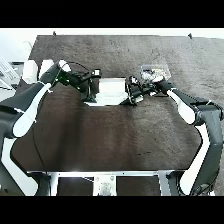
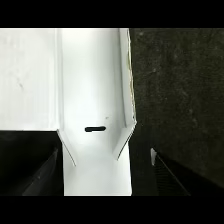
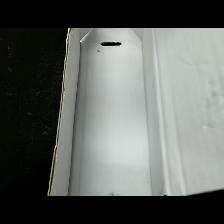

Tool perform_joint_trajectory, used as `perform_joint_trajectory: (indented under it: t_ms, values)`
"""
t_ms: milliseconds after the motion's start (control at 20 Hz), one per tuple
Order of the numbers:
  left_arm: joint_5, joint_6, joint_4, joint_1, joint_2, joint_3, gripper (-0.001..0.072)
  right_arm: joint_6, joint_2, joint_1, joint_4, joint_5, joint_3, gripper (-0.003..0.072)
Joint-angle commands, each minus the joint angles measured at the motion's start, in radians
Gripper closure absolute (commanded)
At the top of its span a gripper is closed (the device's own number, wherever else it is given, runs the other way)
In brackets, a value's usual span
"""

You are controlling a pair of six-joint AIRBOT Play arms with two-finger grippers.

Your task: Fold the box and place the chain.

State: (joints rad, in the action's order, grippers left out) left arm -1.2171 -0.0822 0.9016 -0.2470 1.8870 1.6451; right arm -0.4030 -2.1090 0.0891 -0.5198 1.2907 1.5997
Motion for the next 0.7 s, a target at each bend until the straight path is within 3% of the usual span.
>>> perform_joint_trajectory:
  t_ms: [0, 650]
  values:
    - [0.005, -0.019, 0.012, -0.002, 0.015, 0.0, 0.0039, 0.0, 0.0, 0.001, 0.0, 0.0, 0.0, 0.0106]
    - [0.047, -0.04, 0.002, -0.002, 0.058, 0.0, 0.004, 0.0, 0.0, 0.001, 0.0, 0.0, 0.0, 0.0106]
